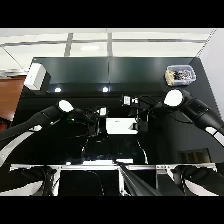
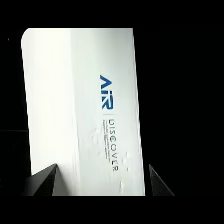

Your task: Fold the box and place the chain.

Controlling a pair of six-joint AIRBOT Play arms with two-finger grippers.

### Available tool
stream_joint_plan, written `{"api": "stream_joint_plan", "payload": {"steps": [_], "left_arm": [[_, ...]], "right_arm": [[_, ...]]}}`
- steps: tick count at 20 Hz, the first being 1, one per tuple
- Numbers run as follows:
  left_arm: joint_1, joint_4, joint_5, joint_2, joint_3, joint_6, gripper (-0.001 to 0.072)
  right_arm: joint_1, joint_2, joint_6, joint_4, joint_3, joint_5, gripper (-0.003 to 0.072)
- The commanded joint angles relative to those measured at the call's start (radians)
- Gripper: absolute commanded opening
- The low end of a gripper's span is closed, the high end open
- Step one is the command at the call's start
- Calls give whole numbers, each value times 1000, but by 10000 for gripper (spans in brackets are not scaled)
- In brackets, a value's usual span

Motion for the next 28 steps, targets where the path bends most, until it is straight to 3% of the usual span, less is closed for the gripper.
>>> {"api": "stream_joint_plan", "payload": {"steps": [1,5,9,11,28], "left_arm": [[0,0,-1,-1,1,1,360],[0,0,-1,-1,1,1,360],[0,0,0,-1,1,1,360],[0,0,0,-1,1,1,360],[0,0,-1,-1,1,1,360]], "right_arm": [[0,5,-63,116,0,-30,709],[-29,5,-68,135,-21,21,708],[-41,4,-336,297,-138,-72,707],[-35,2,-389,283,-156,-130,707],[-35,-3,-365,216,-153,-188,699]]}}
